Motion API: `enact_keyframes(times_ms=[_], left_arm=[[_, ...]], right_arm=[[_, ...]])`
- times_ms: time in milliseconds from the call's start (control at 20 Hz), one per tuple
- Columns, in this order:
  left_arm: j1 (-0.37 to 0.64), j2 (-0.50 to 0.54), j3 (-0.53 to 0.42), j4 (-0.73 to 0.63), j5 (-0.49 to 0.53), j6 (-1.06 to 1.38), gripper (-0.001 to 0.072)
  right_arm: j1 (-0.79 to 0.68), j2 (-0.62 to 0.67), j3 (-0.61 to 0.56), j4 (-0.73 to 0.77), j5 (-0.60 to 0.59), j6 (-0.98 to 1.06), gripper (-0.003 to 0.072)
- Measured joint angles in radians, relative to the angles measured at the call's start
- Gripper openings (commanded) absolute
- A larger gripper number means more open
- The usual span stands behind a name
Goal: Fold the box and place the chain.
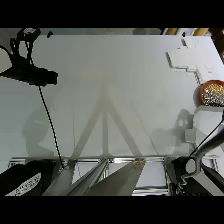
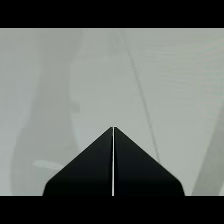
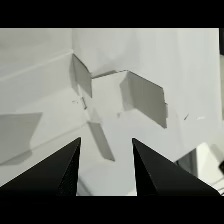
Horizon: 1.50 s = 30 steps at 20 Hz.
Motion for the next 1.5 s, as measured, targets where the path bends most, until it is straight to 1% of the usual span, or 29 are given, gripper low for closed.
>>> enact_keyframes(times_ms=[50,150,200,550,800,900,1000,1050,1100,1150,1200,1350,1500], left_arm=[[0.0,0.0,0.0,0.0,0.0,0.0,0.0008],[0.0,0.0,0.0,0.0,0.0,0.0,0.0008],[0.0,0.0,0.0,0.0,0.0,0.0,0.0008],[0.0,0.0,0.0,0.0,0.0,0.0,0.0008],[0.0,0.0,0.0,0.0,0.0,0.0,0.0008],[0.0,0.0,0.0,0.0,0.0,0.0,0.0008],[0.0,0.0,0.0,0.0,0.0,0.0,0.0008],[0.0,0.0,0.0,0.0,0.0,0.0,0.0008],[0.0,0.0,0.0,0.0,0.0,0.0,0.0008],[0.0,0.0,0.0,0.0,0.0,0.0,0.0008],[0.0,0.0,0.0,0.0,0.0,0.0,0.0008],[0.0,0.0,0.0,0.0,0.0,0.0,0.0008],[0.0,0.0,0.0,0.0,0.0,0.0,0.0008]], right_arm=[[-0.033,-0.019,0.001,0.002,-0.009,-0.022,0.0368],[-0.089,-0.055,0.002,0.003,-0.032,-0.082,0.0464],[-0.114,-0.068,0.002,0.003,-0.044,-0.112,0.0477],[-0.302,-0.145,0.003,0.003,-0.157,-0.276,0.0478],[-0.363,-0.193,0.003,0.015,-0.231,-0.363,0.0474],[-0.371,-0.226,0.003,0.027,-0.241,-0.379,0.0441],[-0.375,-0.26,0.003,0.039,-0.241,-0.39,0.0353],[-0.376,-0.277,0.003,0.049,-0.237,-0.394,0.026],[-0.377,-0.294,0.004,0.06,-0.226,-0.394,0.0133],[-0.377,-0.31,0.003,0.075,-0.209,-0.396,0.0047],[-0.376,-0.319,0.003,0.09,-0.195,-0.396,0.0021],[-0.342,-0.306,0.003,0.136,-0.16,-0.397,0.0021],[-0.26,-0.241,0.003,0.208,-0.113,-0.401,0.002]])
